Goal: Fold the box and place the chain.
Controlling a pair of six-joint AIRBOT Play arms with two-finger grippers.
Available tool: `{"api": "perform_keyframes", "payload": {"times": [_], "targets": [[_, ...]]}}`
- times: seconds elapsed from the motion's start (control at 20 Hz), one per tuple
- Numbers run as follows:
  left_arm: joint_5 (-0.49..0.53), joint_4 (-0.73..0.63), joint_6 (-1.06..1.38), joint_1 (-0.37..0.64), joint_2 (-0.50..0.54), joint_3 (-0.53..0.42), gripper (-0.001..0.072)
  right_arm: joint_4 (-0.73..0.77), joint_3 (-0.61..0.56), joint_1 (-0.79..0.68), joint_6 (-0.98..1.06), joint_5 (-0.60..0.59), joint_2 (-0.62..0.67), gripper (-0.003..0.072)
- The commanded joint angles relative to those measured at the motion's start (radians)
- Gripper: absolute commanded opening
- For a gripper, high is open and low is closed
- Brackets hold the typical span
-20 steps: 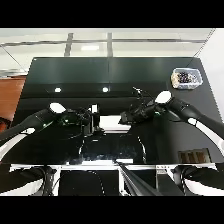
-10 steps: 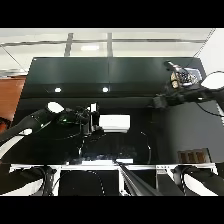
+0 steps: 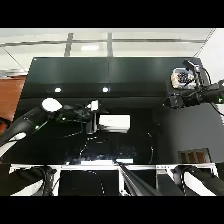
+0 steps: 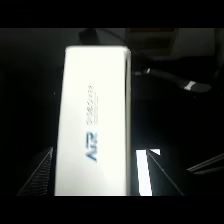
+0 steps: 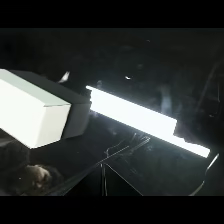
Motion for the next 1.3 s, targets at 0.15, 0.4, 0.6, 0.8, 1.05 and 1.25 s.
{"api": "perform_keyframes", "payload": {"times": [0.15,0.4,0.6,0.8,1.05,1.25], "targets": [[-0.053,-0.014,-0.146,-0.045,-0.227,0.200,0.0712,-0.004,0.001,-0.005,0.000,0.001,0.002,0.0018],[-0.128,-0.003,-0.185,-0.047,-0.282,0.216,0.0712,-0.004,0.001,-0.005,-0.001,-0.010,0.002,0.0018],[-0.125,0.034,-0.184,-0.047,-0.282,0.216,0.0712,-0.004,0.001,-0.005,0.000,-0.015,0.002,0.0018],[-0.125,0.073,-0.184,-0.048,-0.282,0.216,0.0712,-0.004,0.001,-0.005,0.000,-0.015,0.002,0.0018],[-0.091,0.162,-0.179,-0.092,-0.283,0.216,0.0712,-0.004,0.001,-0.005,0.000,-0.016,0.002,0.0018],[0.074,0.199,-0.182,-0.162,-0.294,0.216,0.0713,-0.004,0.001,-0.005,0.000,-0.018,0.002,0.0018]]}}
